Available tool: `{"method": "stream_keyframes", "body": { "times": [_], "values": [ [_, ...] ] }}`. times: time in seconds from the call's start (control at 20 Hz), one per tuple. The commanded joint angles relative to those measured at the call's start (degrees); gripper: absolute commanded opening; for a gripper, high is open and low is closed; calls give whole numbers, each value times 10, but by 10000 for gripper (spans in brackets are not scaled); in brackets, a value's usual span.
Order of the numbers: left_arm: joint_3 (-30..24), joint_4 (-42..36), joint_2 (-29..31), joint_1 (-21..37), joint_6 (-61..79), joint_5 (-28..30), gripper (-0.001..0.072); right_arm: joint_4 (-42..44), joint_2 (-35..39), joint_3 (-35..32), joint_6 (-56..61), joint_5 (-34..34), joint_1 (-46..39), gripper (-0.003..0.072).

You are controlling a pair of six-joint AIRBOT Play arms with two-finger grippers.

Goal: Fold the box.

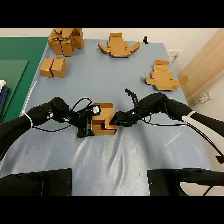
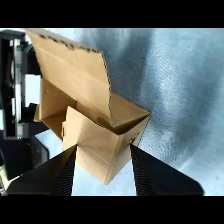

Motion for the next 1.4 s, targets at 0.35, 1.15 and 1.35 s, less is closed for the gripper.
{"method": "stream_keyframes", "body": {
  "times": [0.35, 1.15, 1.35],
  "values": [
    [0, 0, 0, 0, 0, 1, 18, -226, -24, 67, 270, 49, 103, 538],
    [0, 0, 0, 0, 0, 0, 18, -436, -130, 228, 553, -78, 202, 6],
    [0, 0, 0, 0, 0, 0, 18, -442, -167, 273, 567, -108, 221, 5]
  ]
}}
